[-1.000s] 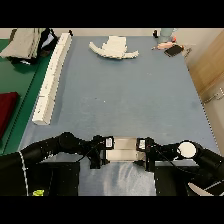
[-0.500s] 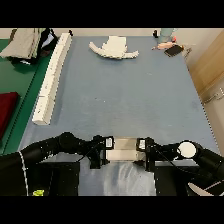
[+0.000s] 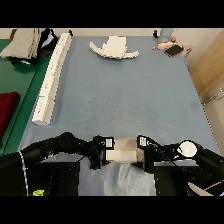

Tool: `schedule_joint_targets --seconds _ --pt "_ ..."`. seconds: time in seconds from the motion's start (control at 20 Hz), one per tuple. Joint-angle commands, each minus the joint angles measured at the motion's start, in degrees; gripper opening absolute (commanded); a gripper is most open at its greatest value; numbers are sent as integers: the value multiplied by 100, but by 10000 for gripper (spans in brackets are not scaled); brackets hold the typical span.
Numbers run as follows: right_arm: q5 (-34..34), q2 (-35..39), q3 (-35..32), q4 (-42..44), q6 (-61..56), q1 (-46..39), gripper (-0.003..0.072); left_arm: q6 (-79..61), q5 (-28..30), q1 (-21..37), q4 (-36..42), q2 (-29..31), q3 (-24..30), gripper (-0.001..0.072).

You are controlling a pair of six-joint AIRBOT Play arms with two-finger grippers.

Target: Fold the box.

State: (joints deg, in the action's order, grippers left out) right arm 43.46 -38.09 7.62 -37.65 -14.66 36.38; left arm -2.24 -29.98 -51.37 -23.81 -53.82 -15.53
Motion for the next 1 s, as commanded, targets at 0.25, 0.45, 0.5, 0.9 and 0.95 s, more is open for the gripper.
schedule_joint_targets --seconds 0.25,0.45,0.5,0.9,0.95 --pt "750 1506 7 -1939 -2017 -2 720 15 26 2 0 0 -2 407" --pt "813 2411 7 -2787 -2813 -2 720 15 24 2 -2 0 -2 407" --pt "813 2573 4 -2822 -2933 -2 720 15 24 2 -2 -2 -2 407" --pt "680 3064 352 -2247 -5676 -2 718 15 26 2 0 -2 -2 407" --pt "695 3064 350 -2050 -6920 0 718 15 24 2 -2 -2 -2 407"
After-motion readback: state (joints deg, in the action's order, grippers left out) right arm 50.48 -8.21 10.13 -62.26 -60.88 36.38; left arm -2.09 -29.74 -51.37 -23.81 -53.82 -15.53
